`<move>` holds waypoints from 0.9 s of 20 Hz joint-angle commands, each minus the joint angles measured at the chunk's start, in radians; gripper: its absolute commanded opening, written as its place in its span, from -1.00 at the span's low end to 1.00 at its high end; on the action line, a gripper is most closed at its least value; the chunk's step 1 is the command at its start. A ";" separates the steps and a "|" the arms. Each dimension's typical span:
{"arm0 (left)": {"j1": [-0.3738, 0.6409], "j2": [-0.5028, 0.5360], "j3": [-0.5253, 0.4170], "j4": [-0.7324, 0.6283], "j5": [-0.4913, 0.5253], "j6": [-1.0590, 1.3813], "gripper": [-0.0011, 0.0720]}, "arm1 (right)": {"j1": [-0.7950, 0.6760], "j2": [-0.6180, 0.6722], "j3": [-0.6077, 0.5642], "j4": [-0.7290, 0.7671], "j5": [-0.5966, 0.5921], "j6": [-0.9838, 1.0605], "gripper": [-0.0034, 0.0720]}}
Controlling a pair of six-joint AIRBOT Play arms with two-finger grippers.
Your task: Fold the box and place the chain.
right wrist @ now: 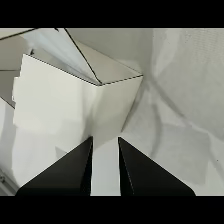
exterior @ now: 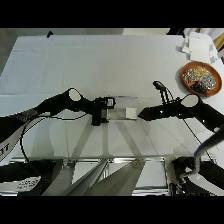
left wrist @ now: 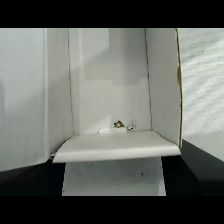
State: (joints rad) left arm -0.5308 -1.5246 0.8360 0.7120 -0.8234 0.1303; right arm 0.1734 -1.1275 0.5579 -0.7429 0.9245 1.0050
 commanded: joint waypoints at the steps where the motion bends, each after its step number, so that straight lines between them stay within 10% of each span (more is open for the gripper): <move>1: -0.001 0.000 0.000 0.000 0.000 0.000 -0.95 | 0.001 0.009 0.012 -0.062 -0.002 0.037 -0.42; 5: -0.001 0.000 0.000 0.000 0.000 0.000 -0.95 | 0.037 0.009 0.035 -0.063 -0.005 0.038 -0.11; 18: -0.001 0.000 0.000 0.000 0.000 0.000 -0.95 | 0.166 -0.001 0.081 -0.252 -0.103 0.291 -0.01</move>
State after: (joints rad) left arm -0.5308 -1.5246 0.8360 0.7120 -0.8234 0.1303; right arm 0.3046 -1.1229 0.6193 -0.9001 0.8494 1.1915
